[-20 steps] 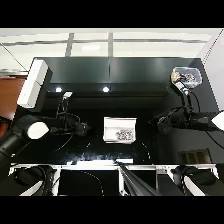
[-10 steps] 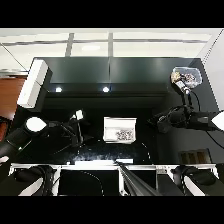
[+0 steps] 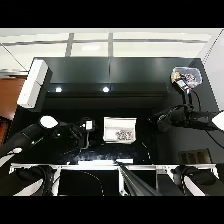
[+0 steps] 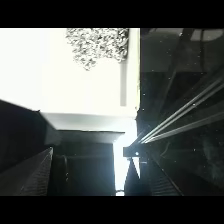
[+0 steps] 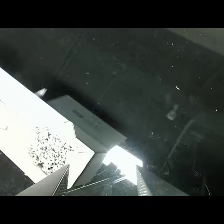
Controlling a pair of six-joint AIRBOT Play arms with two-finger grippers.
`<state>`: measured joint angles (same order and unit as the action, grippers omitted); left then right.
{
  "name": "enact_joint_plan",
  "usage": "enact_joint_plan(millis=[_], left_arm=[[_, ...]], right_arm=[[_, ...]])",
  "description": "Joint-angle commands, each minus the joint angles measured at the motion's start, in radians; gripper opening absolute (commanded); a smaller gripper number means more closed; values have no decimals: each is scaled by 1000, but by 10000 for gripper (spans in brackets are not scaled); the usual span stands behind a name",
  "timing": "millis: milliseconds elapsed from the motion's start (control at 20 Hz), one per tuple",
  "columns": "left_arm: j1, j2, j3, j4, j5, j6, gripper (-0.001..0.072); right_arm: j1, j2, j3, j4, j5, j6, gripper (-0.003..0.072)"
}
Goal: Fold the box and place the chain.
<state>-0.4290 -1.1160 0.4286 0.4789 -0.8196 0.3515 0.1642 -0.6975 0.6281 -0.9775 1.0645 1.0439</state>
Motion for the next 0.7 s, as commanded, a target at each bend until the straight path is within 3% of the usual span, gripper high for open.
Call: enact_joint_plan(millis=[0, 650], left_arm=[[-29, -43, 20, -19, 7, 18, 707], [-43, -139, 118, 27, -27, -45, 707]], right_arm=[[0, 1, 1, 0, -3, 0, 497], [0, 1, 0, 24, 1, 1, 496]])
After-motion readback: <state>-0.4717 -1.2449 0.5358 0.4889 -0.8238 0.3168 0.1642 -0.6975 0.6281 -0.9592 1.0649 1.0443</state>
